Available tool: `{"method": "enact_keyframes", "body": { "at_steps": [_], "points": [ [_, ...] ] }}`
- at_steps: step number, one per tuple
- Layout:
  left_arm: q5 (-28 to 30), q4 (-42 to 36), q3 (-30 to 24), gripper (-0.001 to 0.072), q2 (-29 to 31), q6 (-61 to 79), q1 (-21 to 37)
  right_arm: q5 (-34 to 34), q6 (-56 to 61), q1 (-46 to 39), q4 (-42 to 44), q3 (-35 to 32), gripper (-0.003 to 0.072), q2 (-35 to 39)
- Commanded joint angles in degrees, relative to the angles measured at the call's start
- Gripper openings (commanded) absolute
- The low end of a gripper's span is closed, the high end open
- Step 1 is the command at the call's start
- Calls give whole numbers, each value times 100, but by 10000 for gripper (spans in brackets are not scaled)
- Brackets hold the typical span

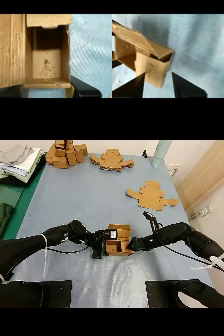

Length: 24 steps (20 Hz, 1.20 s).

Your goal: Fold the box.

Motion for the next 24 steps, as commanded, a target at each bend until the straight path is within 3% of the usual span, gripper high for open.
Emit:
{"method": "enact_keyframes", "body": {
  "at_steps": [1,7,10,16,19,24],
  "points": [
    [0,0,4,520,-2,2,0,450,588,413,-168,68,534,-229],
    [0,0,4,520,-2,2,0,446,2999,1261,-2269,614,517,-586],
    [0,0,4,520,-2,2,0,402,4048,1794,-2839,903,517,-776],
    [-2,0,4,520,-2,2,0,-590,6172,2649,-3982,1670,517,-1482],
    [0,0,4,520,-2,2,0,-1137,6647,2859,-4347,2037,517,-1908],
    [0,0,4,520,-2,2,0,-1132,6800,2852,-4433,2166,517,-2245]
  ]
}}
